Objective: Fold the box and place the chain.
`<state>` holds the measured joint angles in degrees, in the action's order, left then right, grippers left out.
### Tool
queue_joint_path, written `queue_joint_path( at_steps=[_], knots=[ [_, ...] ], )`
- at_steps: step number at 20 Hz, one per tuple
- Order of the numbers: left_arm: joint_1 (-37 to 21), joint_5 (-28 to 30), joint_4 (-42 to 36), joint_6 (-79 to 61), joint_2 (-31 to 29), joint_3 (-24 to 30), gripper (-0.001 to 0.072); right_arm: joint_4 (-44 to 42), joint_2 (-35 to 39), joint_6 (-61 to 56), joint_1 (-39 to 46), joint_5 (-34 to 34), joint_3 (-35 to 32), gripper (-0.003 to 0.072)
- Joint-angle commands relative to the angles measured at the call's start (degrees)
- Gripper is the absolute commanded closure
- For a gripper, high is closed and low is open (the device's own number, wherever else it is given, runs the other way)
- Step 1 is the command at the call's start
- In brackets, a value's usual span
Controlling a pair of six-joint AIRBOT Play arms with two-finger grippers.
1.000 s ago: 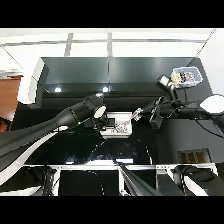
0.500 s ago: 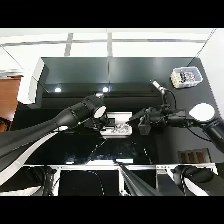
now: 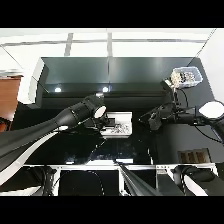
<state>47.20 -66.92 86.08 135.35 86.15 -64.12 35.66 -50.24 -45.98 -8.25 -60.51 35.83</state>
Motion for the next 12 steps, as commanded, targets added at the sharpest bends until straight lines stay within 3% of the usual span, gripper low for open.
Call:
queue_joint_path(
  at_steps=[1,2,6,8,10,12],
  knots=[
    [-0.5,-4.5,0.4,0.1,-0.3,-1.6,0.0319,0.6,0.1,-0.2,1.1,-1.4,0.0,0.0362],
    [-0.4,-5.4,0.8,-0.2,-1.1,-2.0,0.0145,0.6,0.1,-0.2,1.1,-1.3,0.0,0.0363],
    [1.2,-4.7,3.1,-9.0,-9.0,-1.9,0.0142,0.6,0.1,-0.2,1.1,-1.1,0.0,0.0363],
    [1.1,-6.1,7.6,-10.4,-13.9,0.7,0.0142,0.6,0.1,-0.2,1.1,-1.1,0.0,0.0363],
    [-1.6,-7.4,9.9,-8.9,-18.9,6.3,0.0142,0.6,0.1,-0.2,1.1,-1.1,0.0,0.0363],
    [-5.9,-4.1,9.6,-9.1,-23.5,15.0,0.0143,0.6,0.1,-0.2,1.1,-0.6,0.0,0.0362]
  ],
)
